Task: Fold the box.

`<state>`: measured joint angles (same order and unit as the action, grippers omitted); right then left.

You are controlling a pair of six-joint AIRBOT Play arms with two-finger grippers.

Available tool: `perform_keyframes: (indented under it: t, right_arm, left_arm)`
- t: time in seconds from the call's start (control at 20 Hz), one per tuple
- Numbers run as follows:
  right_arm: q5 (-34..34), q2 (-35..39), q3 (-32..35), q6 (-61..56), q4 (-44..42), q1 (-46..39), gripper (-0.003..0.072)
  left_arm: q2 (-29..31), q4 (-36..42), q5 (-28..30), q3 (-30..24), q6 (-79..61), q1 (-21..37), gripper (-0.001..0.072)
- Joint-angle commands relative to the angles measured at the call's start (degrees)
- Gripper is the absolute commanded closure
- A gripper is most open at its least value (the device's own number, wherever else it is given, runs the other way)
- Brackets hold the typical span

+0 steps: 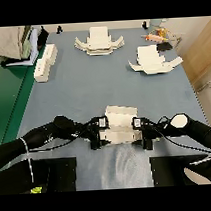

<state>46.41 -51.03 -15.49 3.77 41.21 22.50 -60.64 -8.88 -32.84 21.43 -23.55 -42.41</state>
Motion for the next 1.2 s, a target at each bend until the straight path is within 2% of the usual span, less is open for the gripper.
perform_keyframes:
  t: [0.0,0.05,0.1,0.15,0.25,0.3,0.45,0.55,0.65,0.8,0.9,0.95,1.15]
  right_arm:
    - [0.00,0.02,-0.04,-0.07,-0.09,0.00,0.0177]
    - [0.00,0.02,-0.04,-0.07,-0.09,0.00,0.0176]
    - [0.00,0.02,-0.02,-0.07,-0.07,0.00,0.0176]
    - [0.00,0.02,-0.04,-0.07,-0.09,0.00,0.0176]
    - [0.00,0.02,-0.04,-0.07,-0.07,0.00,0.0177]
    - [0.00,0.02,-0.04,-0.09,-0.07,0.00,0.0177]
    - [0.00,0.00,-0.04,-0.09,-0.07,0.00,0.0176]
    - [0.00,0.02,-0.04,-0.07,-0.07,0.00,0.0176]
    - [0.00,0.02,-0.04,-0.07,-0.09,0.00,0.0176]
    - [0.00,0.02,-0.04,-0.07,-0.07,0.00,0.0177]
    - [0.00,0.02,-0.04,-0.07,-0.09,0.00,0.0176]
    - [0.00,0.02,-0.04,-0.07,-0.07,0.00,0.0177]
    - [0.00,0.02,-0.04,-0.07,-0.09,0.00,0.0177]
  left_arm:
    - [0.46,-1.18,1.66,0.04,7.39,0.02,0.0296]
    - [1.40,-3.89,2.73,0.04,13.03,0.00,0.0477]
    - [2.62,-7.50,3.10,0.04,20.06,0.04,0.0611]
    - [4.24,-13.22,3.41,0.04,28.55,0.07,0.0692]
    - [8.11,-26.86,2.27,0.07,47.47,0.24,0.0693]
    - [10.67,-33.90,-0.15,0.07,58.40,0.79,0.0693]
    - [19.67,-46.95,-11.39,0.07,84.08,3.69,0.0693]
    - [26.43,-49.88,-17.27,0.07,93.83,5.99,0.0693]
    - [32.70,-51.84,-19.61,0.07,105.00,8.72,0.0693]
    - [38.18,-57.55,-25.03,0.04,123.40,13.94,0.0693]
    - [38.07,-59.01,-30.05,-0.11,128.52,17.33,0.0693]
    - [37.55,-58.64,-30.69,-0.39,128.65,18.40,0.0693]
    - [31.78,-52.63,-27.78,-1.57,127.60,18.82,0.0693]
